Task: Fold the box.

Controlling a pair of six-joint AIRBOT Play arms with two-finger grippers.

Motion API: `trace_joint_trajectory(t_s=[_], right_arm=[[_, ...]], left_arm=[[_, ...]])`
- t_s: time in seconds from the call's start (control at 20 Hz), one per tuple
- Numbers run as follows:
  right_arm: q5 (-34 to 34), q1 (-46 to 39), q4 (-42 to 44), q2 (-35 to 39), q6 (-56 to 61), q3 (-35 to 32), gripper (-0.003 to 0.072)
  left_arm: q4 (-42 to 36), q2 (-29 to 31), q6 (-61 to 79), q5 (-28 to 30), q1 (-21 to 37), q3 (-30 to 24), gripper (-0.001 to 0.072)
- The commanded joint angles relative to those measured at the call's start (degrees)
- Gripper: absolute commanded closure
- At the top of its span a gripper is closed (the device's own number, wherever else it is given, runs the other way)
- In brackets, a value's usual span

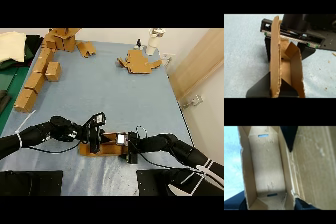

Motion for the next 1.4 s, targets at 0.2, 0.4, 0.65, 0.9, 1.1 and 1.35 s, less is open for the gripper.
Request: trace_joint_trajectory(t_s=[0.2, 0.4, 0.65, 0.9, 1.1, 1.35], right_arm=[[-0.1, 0.0, -0.3, 0.1, 0.1, 0.0, 0.0111], [-0.3, 0.0, -0.3, 0.1, 0.1, 0.0, 0.0179], [-0.2, 0.0, -0.3, 0.1, 0.1, 0.0, 0.0179], [-0.2, 0.0, -0.3, 0.1, 0.1, 0.0, 0.0179], [-0.2, 0.0, -0.3, 0.1, 0.0, 0.0, 0.0179], [-0.2, 0.0, -0.3, 0.1, 0.0, 0.1, 0.0178]], left_arm=[[0.0, 0.0, 0.0, -0.1, 0.0, 0.0, 0.0696], [-0.2, 0.0, 0.0, -0.1, 0.0, 0.0, 0.0696], [-0.2, 0.0, 0.0, -0.2, -0.1, 0.0, 0.0696], [-0.2, 0.0, 0.0, -0.2, -0.2, 0.0, 0.0543], [1.7, 0.9, -8.6, 0.2, 0.6, 0.0, 0.0142], [27.5, 9.2, -33.4, -0.2, 4.0, 0.0, 0.0141]])
